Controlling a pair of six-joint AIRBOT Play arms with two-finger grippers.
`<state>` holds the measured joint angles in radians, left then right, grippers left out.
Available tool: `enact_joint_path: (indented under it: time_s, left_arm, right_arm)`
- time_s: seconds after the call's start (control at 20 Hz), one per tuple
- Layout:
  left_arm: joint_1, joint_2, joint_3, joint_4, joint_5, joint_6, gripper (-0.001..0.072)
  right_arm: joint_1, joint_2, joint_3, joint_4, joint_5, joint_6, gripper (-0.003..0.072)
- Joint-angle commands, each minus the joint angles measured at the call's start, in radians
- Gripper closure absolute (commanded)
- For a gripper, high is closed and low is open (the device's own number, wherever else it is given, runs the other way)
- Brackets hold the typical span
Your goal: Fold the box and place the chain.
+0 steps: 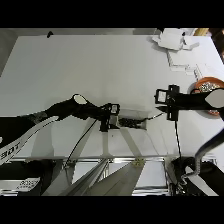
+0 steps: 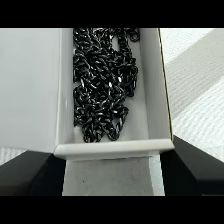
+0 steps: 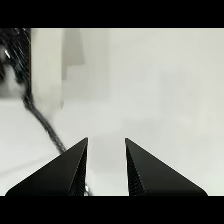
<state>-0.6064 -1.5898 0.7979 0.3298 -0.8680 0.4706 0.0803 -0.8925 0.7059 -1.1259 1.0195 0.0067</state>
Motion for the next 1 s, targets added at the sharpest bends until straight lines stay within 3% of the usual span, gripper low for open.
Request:
enact_joint_path:
  time_s: [0.0, 0.35, 0.75, 0.85, 0.95]
  left_arm:
    - [0.0, 0.0, 0.0, 0.0, 0.0, 0.0, 0.0437]
    - [0.0, 0.0, 0.0, 0.0, 0.0, 0.0, 0.0437]
    - [0.0, 0.0, 0.0, 0.0, 0.0, 0.0, 0.0437]
    - [0.0, 0.0, 0.0, 0.0, 0.0, 0.0, 0.0437]
    - [0.0, 0.0, 0.0, 0.0, 0.0, 0.0, 0.0437]
  right_arm:
    - [-0.091, -0.086, 0.005, -0.117, -0.037, -0.016, 0.0427]
    - [-0.091, -0.293, 0.002, -0.157, -0.061, -0.016, 0.0427]
    - [-0.091, -0.386, -0.024, -0.153, -0.093, -0.095, 0.0429]
    - [-0.091, -0.393, -0.027, -0.153, -0.097, -0.095, 0.0529]
    - [-0.091, -0.391, -0.027, -0.152, -0.097, -0.094, 0.0534]
